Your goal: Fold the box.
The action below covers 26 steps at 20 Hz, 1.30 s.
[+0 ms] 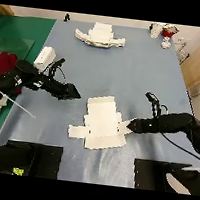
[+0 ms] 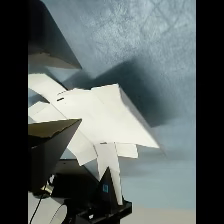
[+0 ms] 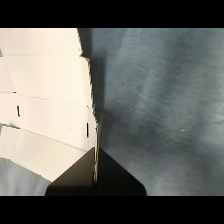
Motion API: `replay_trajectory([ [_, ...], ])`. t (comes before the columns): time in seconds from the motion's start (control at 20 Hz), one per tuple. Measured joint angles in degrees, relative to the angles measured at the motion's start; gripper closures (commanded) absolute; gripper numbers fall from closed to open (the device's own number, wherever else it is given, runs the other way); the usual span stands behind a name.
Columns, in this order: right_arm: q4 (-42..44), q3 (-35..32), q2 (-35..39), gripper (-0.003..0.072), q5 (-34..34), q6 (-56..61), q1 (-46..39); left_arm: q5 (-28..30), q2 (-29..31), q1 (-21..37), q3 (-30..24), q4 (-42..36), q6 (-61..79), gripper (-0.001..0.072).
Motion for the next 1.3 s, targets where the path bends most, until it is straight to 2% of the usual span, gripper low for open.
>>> replay_trajectory([
  [0.25,-0.11,-3.69,4.02,0.0684,6.69,0.55,5.70,-2.58,-6.86,-1.40,0.20,-0.26,4.17,0.0240],
  [0.45,-0.04,-4.37,4.72,0.0684,10.01,1.79,7.15,-0.74,-12.09,-5.77,0.28,-3.50,9.55,0.0242],
  [0.55,-0.02,-4.50,4.85,0.0684,10.67,2.27,7.43,0.37,-14.14,-7.30,0.63,-6.38,13.07,0.0495],
  [0.8,-0.11,-4.61,4.94,0.0684,10.69,2.82,7.63,0.79,-17.35,-8.81,2.45,-11.78,21.55,0.0494],
  [1.3,-0.37,-4.59,4.94,0.0684,9.81,2.84,7.67,-9.14,-22.10,-9.49,7.32,-12.59,29.33,0.0495],
])
